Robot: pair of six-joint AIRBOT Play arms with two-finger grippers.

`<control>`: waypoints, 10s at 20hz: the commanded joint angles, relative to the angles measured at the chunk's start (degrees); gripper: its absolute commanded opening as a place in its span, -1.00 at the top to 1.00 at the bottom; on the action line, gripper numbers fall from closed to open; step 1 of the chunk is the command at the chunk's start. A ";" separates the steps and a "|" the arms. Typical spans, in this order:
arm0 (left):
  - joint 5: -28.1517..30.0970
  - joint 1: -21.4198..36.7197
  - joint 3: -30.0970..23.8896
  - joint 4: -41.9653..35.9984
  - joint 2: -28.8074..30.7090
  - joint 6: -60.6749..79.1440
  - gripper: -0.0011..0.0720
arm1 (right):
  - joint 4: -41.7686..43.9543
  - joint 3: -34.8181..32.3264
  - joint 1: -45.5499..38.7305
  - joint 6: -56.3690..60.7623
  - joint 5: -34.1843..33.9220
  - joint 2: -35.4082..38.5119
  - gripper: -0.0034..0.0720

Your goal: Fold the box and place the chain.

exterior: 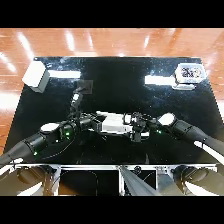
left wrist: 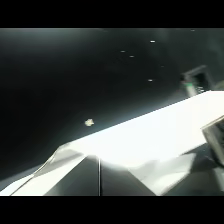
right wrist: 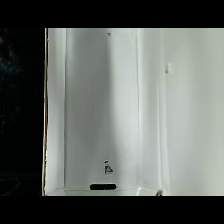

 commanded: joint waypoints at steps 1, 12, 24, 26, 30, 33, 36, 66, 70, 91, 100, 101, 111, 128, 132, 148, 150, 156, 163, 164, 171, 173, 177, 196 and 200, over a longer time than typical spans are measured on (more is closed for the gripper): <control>-1.81 0.07 0.00 0.81 2.29 0.59 0.93 | 0.02 0.02 -0.02 0.00 0.02 0.00 -0.74; 0.61 2.05 0.85 -12.57 2.03 10.14 0.93 | 0.00 0.02 -0.02 0.00 0.04 0.00 -0.74; -2.75 2.03 0.98 -28.15 -7.19 22.40 0.93 | 0.00 0.02 -0.02 0.00 0.04 0.00 -0.74; -2.60 2.01 0.96 -28.13 -7.19 22.34 0.93 | 0.00 0.02 -0.02 0.00 0.02 0.00 -0.74; 1.60 0.50 0.96 -28.13 -7.19 20.81 0.93 | 0.00 0.02 -0.02 0.00 0.02 0.00 -0.74; 2.03 -1.33 0.96 -28.13 -7.19 20.83 0.93 | 0.00 0.02 -0.02 0.00 0.02 0.00 -0.74; 3.17 -2.62 0.96 -28.15 -7.19 20.79 0.93 | 0.00 0.02 -0.02 0.00 0.02 0.00 -0.74; -58.95 53.55 29.53 47.58 -7.26 8.76 0.92 | -0.02 0.02 -0.02 0.00 0.04 0.00 -0.74; -55.47 37.92 32.13 62.97 -6.99 11.06 0.92 | -0.02 0.02 -0.02 0.00 0.04 0.00 -0.74; -36.13 25.88 13.55 56.33 -7.50 27.26 -0.70 | -0.11 0.02 -0.04 0.00 -0.15 0.00 -0.74; -32.52 23.17 13.57 56.50 -12.90 21.92 -0.70 | -0.11 0.02 -0.04 0.00 -0.17 0.00 -0.74; -32.48 22.75 13.60 56.26 -13.00 21.92 -0.70 | -0.11 0.02 -0.04 0.00 -0.17 0.00 -0.74; -30.60 21.31 13.60 52.85 -16.00 21.90 -0.70 | -0.09 0.02 -0.04 0.00 -0.20 0.00 -0.74; -27.74 18.75 13.64 53.81 -16.00 22.34 -0.18 | -0.11 0.02 -0.04 0.00 -0.20 0.00 -0.74; -26.45 17.57 13.64 53.44 -16.00 22.32 -0.18 | -0.11 0.02 -0.04 0.00 -0.20 0.00 -0.74; -27.96 15.87 13.88 49.22 -16.06 22.40 0.19 | -0.11 0.02 -0.04 0.00 -0.20 0.00 -0.74; -26.34 14.78 13.90 48.41 -16.06 22.38 0.19 | -0.11 0.02 -0.04 0.00 -0.20 0.00 -0.74; -25.88 14.05 13.90 48.59 -16.06 22.38 0.19 | -0.11 0.02 -0.04 0.00 -0.20 0.00 -0.74; -25.49 13.81 13.90 48.54 -16.06 22.38 0.18 | -0.11 0.02 -0.04 0.00 -0.20 0.00 -0.74; -25.49 13.79 13.90 48.54 -16.06 22.38 0.18 | -0.11 0.02 -0.04 0.00 -0.17 0.00 -0.74; -25.29 13.20 13.90 48.59 -16.06 22.38 -0.09 | -0.13 0.02 -0.04 -0.02 -0.17 0.00 -0.74; -25.07 12.76 13.90 48.46 -16.06 22.38 -0.30 | -0.13 0.02 -0.04 0.00 -0.17 0.00 -0.74; -24.90 12.39 13.92 48.37 -16.06 22.38 -0.53 | -0.11 0.02 -0.04 0.00 -0.17 0.00 -0.74; -25.00 21.75 13.94 47.34 -10.51 13.44 0.93 | -0.04 0.02 -0.28 -0.02 0.26 0.02 -0.74; -24.81 26.73 13.92 49.77 -3.82 4.96 0.92 | -1.49 0.02 -1.38 -0.44 0.39 0.00 -0.74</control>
